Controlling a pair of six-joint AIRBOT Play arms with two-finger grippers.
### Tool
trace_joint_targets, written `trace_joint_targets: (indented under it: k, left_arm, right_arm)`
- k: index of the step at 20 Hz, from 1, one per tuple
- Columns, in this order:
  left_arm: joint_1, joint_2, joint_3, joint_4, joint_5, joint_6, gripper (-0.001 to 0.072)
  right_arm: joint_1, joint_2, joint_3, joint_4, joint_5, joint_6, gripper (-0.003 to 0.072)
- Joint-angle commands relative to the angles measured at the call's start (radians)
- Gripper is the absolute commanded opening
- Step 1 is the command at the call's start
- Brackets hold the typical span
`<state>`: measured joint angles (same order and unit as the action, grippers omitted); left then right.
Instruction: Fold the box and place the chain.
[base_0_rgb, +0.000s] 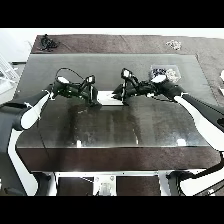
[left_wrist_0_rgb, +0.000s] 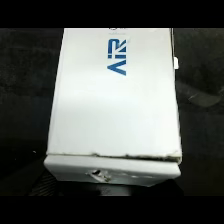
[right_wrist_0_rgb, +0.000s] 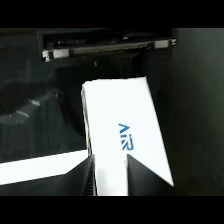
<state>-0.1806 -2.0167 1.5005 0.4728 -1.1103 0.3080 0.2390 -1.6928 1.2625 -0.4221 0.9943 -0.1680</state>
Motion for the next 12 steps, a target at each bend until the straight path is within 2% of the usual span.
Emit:
trace_joint_targets:
  k: [1,2,7,12]
  left_arm:
    - [0.000,0.000,0.000,0.004,-0.005,0.003,0.0593]
    - [0.000,0.000,0.000,0.004,-0.005,0.003,0.0594]
    - [0.000,0.000,0.000,0.004,-0.005,0.003,0.0593]
    - [0.000,0.000,0.000,0.004,-0.005,0.003,0.0593]
  right_arm:
    - [-0.029,0.000,0.009,0.096,0.012,-0.002,0.0037]
    - [-0.038,0.000,0.008,0.101,0.012,0.000,0.0010]
    - [-0.050,-0.019,-0.002,0.100,0.032,0.003,0.0007]
    - [-0.046,-0.089,-0.002,0.093,0.079,0.093,0.0008]
